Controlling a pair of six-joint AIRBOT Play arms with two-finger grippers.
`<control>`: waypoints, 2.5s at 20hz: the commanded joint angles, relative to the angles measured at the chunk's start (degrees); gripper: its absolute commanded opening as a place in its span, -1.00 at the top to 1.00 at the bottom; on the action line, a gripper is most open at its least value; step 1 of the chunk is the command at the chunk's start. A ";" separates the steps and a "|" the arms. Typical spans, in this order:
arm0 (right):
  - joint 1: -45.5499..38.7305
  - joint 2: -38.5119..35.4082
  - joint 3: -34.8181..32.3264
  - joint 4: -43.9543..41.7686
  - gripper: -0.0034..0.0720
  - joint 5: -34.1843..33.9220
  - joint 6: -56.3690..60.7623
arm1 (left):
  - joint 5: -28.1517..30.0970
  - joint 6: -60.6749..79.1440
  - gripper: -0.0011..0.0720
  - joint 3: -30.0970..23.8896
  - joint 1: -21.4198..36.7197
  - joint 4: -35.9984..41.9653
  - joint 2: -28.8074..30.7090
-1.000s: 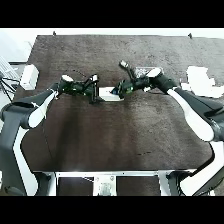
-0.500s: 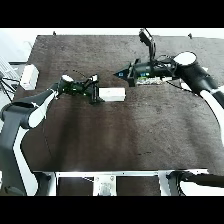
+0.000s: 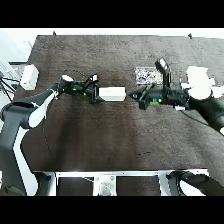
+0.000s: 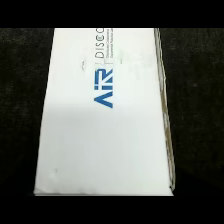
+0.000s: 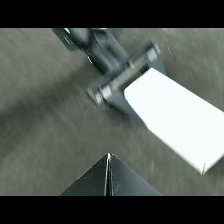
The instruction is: Fold the box and place the chain.
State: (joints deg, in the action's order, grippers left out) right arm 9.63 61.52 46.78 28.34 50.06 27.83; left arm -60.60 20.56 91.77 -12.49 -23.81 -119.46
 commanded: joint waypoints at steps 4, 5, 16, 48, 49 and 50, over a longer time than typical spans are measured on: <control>-0.35 -2.38 -11.63 -0.52 0.87 -5.51 0.74 | -0.61 -2.01 -0.27 0.00 0.04 0.72 0.04; -0.37 -2.38 -12.20 -0.70 0.87 -5.77 0.72 | -0.81 -3.52 0.22 0.00 0.04 1.44 0.09; -6.08 -2.38 -12.61 -1.44 0.87 -6.16 0.76 | 2.71 -23.12 0.93 4.72 7.98 1.68 18.21; -6.56 -2.36 -12.63 -1.95 0.87 -12.17 0.63 | 60.98 -41.53 0.92 -27.04 20.22 0.66 22.49; -6.56 -2.36 -12.63 -1.95 0.87 -12.17 0.66 | 61.13 -41.51 0.92 -27.02 20.22 0.66 22.49; -6.56 -2.36 -12.63 -1.95 0.87 -12.17 0.66 | 61.66 -41.51 0.92 -27.04 20.24 0.66 22.45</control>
State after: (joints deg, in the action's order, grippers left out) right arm 3.07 59.18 34.20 26.39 37.91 28.45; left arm 0.30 -20.91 64.69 7.73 -23.03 -96.79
